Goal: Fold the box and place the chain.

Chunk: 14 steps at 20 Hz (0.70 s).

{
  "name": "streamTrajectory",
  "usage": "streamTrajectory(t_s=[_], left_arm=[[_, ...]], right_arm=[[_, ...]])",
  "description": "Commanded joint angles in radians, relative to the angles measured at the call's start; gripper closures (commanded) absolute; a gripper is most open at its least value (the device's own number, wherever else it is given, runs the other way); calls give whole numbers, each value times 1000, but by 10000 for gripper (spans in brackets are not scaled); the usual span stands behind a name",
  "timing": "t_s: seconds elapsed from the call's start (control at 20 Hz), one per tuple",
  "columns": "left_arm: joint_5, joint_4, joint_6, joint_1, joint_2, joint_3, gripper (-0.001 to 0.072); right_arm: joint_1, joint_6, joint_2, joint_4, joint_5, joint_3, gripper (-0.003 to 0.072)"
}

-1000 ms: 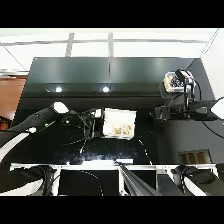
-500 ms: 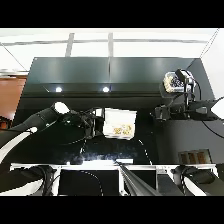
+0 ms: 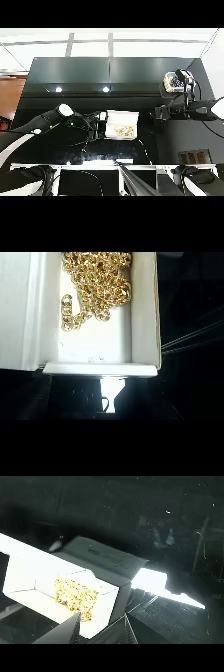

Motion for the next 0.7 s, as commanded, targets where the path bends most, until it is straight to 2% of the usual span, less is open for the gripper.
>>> streamTrajectory(t_s=[0.0,0.35,0.45,0.5,0.55,0.65], left_arm=[[1,-54,0,-5,-1,1,-1],[-2,-74,0,-5,-1,1,1],[-2,-67,0,-5,-1,1,44],[-2,-67,0,-5,-1,1,146],[-1,-67,0,-5,-1,1,215],[2,-68,0,-5,-1,1,215]], right_arm=[[0,0,1,0,0,0,351],[0,0,1,0,0,0,351],[0,0,1,-3,-4,0,351],[0,-4,0,-6,-11,-1,350],[0,-19,0,-8,-24,-1,351],[1,-44,-5,-8,-94,-2,349]])
